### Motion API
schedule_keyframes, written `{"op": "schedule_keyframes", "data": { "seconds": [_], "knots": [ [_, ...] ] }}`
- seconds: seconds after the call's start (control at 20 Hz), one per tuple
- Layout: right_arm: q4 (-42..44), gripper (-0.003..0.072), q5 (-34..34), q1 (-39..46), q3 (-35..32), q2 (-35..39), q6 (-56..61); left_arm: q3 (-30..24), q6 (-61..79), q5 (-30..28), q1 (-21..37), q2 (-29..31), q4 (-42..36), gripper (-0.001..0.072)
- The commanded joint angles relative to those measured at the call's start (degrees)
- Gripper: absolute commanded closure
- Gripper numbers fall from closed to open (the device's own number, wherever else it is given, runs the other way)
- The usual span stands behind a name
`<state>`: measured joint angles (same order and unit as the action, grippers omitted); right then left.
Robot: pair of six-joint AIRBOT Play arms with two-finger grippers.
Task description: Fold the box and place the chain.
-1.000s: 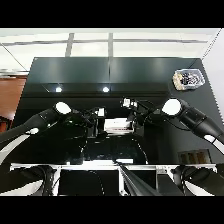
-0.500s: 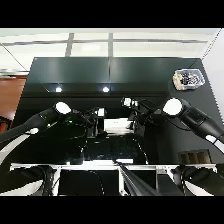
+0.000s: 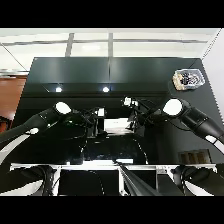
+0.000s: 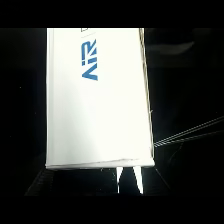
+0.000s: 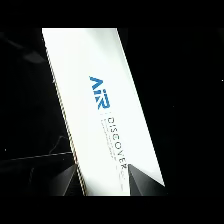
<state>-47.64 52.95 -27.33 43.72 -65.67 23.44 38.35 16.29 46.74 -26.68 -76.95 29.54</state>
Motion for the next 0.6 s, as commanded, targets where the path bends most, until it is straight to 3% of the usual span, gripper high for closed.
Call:
{"op": "schedule_keyframes", "data": {
  "seconds": [0.0, 0.3, 0.45, 0.5, 0.55],
  "knots": [
    [-0.3, 0.0302, -0.7, -0.1, -1.0, -0.3, 0.2, 0.0, 0.0, 0.0, 0.0, 0.0, 0.0, 0.0310],
    [-0.6, 0.0302, -0.2, 0.0, -0.9, 0.1, 2.7, 0.0, 0.0, 0.0, 0.0, 0.0, 0.0, 0.0310],
    [-0.4, 0.0304, 5.6, 2.0, 2.2, 1.8, 14.3, 0.0, 0.0, 0.0, 0.0, 0.0, 0.0, 0.0310],
    [-0.3, 0.0397, 7.5, 3.6, 2.6, 2.6, 20.5, 0.0, 0.0, 0.0, 0.0, 0.0, 0.0, 0.0310],
    [-0.2, 0.0585, 9.9, 5.5, 2.5, 3.0, 25.0, 0.0, 0.0, 0.0, 0.0, 0.0, 0.0, 0.0310]
  ]
}}
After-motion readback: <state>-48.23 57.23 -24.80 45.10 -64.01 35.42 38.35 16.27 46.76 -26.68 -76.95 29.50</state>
